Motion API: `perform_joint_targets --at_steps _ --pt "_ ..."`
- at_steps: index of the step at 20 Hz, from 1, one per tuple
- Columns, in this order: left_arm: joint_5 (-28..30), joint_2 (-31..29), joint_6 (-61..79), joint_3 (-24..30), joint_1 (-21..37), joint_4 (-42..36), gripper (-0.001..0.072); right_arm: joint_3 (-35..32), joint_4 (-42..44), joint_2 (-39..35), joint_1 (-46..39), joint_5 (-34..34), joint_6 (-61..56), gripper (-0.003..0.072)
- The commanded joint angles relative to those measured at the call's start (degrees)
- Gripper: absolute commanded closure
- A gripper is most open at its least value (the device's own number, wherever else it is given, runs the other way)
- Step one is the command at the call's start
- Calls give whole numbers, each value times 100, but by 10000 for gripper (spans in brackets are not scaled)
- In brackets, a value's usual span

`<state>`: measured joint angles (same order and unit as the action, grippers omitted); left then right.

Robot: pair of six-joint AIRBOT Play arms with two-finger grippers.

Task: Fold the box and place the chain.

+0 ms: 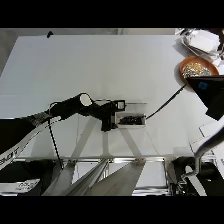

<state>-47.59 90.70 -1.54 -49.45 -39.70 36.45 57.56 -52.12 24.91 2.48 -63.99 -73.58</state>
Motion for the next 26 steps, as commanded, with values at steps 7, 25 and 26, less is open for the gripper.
perform_joint_targets --at_steps 7,25,26 --pt "-17 -7 2 2 -2 2 578 2 2391 -107 20 1073 1025 671" --pt "-17 -7 2 2 -2 2 578 -2006 450 1958 1523 599 1283 671" --pt "-20 -7 2 2 -2 2 578 -2079 302 2116 1670 728 1276 671"
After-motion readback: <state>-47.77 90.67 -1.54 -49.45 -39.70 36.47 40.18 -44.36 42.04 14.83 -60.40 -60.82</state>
